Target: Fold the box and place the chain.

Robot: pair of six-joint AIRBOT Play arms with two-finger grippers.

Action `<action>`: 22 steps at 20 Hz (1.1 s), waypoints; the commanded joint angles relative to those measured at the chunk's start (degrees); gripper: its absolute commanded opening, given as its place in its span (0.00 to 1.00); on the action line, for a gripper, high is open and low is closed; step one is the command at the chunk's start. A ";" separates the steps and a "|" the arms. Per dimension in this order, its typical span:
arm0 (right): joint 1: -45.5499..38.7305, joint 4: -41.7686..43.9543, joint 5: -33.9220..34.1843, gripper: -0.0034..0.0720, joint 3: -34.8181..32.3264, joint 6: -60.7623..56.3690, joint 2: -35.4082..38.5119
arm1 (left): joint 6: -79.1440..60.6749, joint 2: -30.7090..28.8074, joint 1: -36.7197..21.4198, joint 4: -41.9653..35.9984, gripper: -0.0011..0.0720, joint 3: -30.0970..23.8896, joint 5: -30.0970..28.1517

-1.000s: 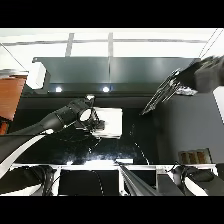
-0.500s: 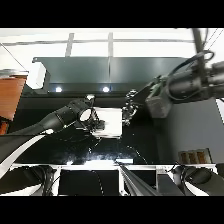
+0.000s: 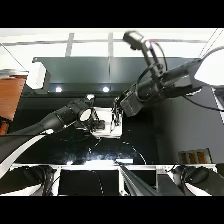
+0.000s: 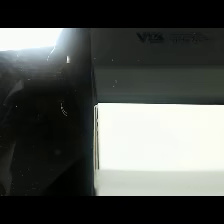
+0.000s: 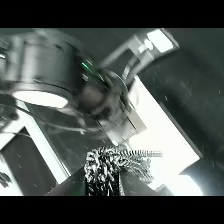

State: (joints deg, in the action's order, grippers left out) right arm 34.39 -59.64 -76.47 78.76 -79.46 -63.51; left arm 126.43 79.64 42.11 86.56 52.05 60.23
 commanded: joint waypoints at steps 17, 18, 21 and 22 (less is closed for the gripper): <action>1.29 2.75 11.13 0.46 -12.76 1.05 -8.07 | -0.04 0.02 0.02 -0.04 0.05 -0.02 0.04; 1.22 1.95 10.56 0.46 -12.76 1.05 -8.07 | -0.04 0.02 0.00 -0.04 0.05 -0.02 0.04; -0.04 1.22 6.84 0.58 -12.76 1.05 -7.43 | -0.04 0.02 0.02 -0.09 0.05 -0.02 0.26; -0.94 0.48 5.38 0.64 -12.76 1.05 -6.71 | -0.04 0.00 0.02 -0.09 0.05 -0.02 0.31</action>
State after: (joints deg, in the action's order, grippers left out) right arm 34.74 -57.69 -67.61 66.02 -78.39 -71.00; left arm 126.41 79.64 42.11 86.52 52.05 60.29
